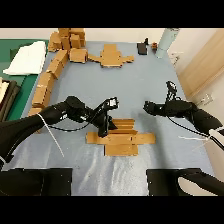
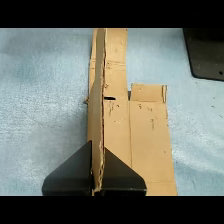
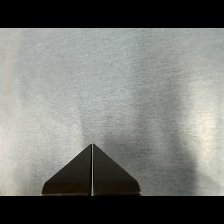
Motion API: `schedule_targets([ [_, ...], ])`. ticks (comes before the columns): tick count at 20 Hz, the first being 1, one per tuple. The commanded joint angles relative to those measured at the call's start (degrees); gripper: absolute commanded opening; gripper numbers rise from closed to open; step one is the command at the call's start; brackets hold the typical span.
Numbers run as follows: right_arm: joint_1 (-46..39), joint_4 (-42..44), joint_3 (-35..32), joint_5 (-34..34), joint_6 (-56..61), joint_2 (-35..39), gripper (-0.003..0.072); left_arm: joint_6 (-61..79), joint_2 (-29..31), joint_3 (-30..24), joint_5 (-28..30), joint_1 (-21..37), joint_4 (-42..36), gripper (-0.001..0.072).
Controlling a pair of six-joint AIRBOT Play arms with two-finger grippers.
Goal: Fold the box.
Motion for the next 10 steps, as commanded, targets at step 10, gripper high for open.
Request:
schedule_targets([
  [10,0.1,-0.2,0.0,0.0,0.0,-0.5,0.0005,-8.5,0.2,0.2,1.6,0.2,6.7,0.0012],
])
